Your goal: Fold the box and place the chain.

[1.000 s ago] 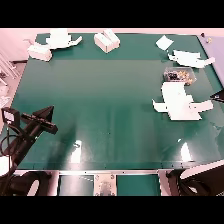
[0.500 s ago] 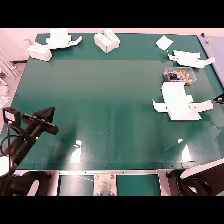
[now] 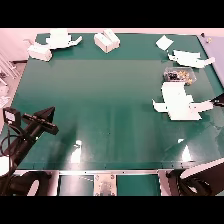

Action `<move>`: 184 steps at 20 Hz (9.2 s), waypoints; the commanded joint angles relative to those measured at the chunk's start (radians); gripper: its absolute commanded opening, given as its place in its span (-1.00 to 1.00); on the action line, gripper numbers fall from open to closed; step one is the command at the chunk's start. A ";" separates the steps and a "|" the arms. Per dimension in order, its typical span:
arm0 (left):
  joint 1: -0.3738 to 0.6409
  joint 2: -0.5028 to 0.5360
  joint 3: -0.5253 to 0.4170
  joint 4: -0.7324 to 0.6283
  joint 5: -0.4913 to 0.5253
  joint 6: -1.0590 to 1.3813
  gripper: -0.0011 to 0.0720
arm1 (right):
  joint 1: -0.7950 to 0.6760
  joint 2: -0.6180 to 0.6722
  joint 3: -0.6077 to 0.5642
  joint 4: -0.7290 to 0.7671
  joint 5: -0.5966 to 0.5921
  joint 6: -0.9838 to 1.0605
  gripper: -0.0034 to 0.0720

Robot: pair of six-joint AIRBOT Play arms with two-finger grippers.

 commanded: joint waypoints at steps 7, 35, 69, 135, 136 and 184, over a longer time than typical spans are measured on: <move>0.000 0.001 0.000 0.000 0.001 0.001 -0.91 | 0.018 -0.082 0.000 0.020 0.020 -0.037 0.23; 0.000 0.001 0.000 0.001 0.003 0.001 -0.91 | 0.060 -0.166 -0.018 0.262 0.108 -0.109 -0.89; 0.000 0.001 0.000 0.000 0.016 0.001 -0.91 | 0.784 -0.025 -0.231 0.550 -0.294 0.063 -0.91; -0.002 -1.639 1.358 -0.021 -0.795 0.016 0.15 | 0.793 0.248 -0.780 0.644 -0.621 -0.313 -0.90; -0.002 -1.662 1.386 -0.013 -0.806 -0.024 0.19 | 0.793 0.248 -0.780 0.644 -0.621 -0.313 -0.90; -0.117 -2.059 1.862 0.018 -0.812 -0.323 -0.39 | 0.793 0.248 -0.781 0.637 -0.589 -0.314 -0.90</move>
